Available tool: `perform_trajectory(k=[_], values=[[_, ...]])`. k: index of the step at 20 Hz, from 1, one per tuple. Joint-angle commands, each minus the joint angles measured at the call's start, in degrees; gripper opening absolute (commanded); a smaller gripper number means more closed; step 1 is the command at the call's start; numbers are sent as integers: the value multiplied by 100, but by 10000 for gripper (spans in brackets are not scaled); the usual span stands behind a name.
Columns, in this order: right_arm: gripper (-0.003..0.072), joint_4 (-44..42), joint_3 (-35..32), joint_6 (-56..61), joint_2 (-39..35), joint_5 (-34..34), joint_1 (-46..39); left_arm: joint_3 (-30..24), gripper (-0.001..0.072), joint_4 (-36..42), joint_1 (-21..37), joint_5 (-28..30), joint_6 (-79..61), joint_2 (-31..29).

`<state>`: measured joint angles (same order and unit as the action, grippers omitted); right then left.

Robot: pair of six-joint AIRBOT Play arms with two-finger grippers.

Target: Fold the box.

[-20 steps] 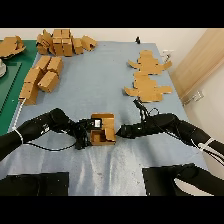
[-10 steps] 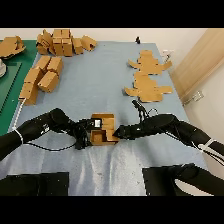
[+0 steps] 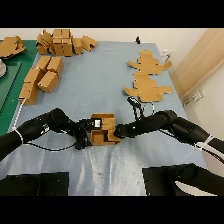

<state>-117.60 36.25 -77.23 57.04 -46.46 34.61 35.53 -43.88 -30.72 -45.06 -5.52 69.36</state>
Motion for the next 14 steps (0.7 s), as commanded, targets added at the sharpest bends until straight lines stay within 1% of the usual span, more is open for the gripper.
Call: perform_trajectory(k=[1,4,6,8,10,14], values=[[416,1246,387,1563,212,-55,584,2,533,-2,-2,0,-2,-2],[415,1707,765,2387,610,-90,1054,2,532,-2,-2,0,-2,-2],[415,2017,1064,2916,931,-310,1320,0,532,-2,-2,0,-2,-2],[415,2402,1436,3331,1290,-785,1534,2,532,-2,-2,0,-2,-2],[415,2769,1856,3630,1646,-1419,1703,2,532,-2,-2,0,-2,0],[415,3145,2507,3960,2138,-2472,1875,2,533,-2,-2,0,-2,-2]])
